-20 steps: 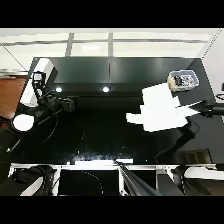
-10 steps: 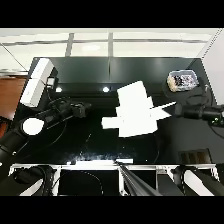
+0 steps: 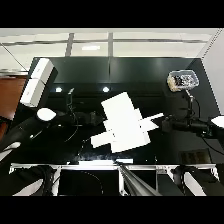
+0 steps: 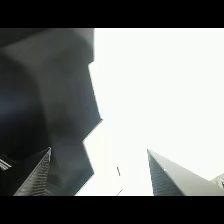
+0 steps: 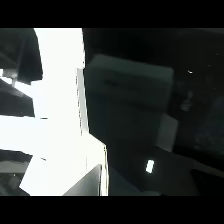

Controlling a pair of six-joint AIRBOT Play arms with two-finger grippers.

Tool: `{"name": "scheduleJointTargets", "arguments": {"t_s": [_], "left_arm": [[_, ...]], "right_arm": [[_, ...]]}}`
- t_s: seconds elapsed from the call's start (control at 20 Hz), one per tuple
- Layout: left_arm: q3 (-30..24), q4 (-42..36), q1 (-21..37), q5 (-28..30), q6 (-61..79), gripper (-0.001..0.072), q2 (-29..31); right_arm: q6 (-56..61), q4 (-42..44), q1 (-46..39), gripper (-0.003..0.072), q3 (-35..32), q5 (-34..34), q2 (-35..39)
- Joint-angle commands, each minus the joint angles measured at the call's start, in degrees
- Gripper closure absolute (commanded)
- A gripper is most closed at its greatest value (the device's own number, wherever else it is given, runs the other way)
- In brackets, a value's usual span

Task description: Fold the box and place the chain.

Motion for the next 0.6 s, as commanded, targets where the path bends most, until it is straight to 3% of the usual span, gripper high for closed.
{"name": "scheduleJointTargets", "arguments": {"t_s": [0.0,0.1,0.35,0.55], "left_arm": [[2.9,-10.7,0.3,-4.6,13.7,0.0021,-8.4],[4.9,-11.1,0.3,-7.1,14.1,0.0022,-12.5],[8.7,-14.2,0.3,-20.6,23.9,0.0022,-21.5],[11.2,-14.3,0.5,-28.0,30.4,0.0024,-25.1]], "right_arm": [[-0.2,0.1,0.6,0.0651,-0.5,-0.4,0.3],[-0.2,0.1,0.6,0.0651,-0.5,-0.4,0.3],[0.3,0.1,0.6,0.0651,-0.5,-0.2,0.3],[0.7,0.0,0.6,0.0652,-0.5,-0.3,0.3]]}}
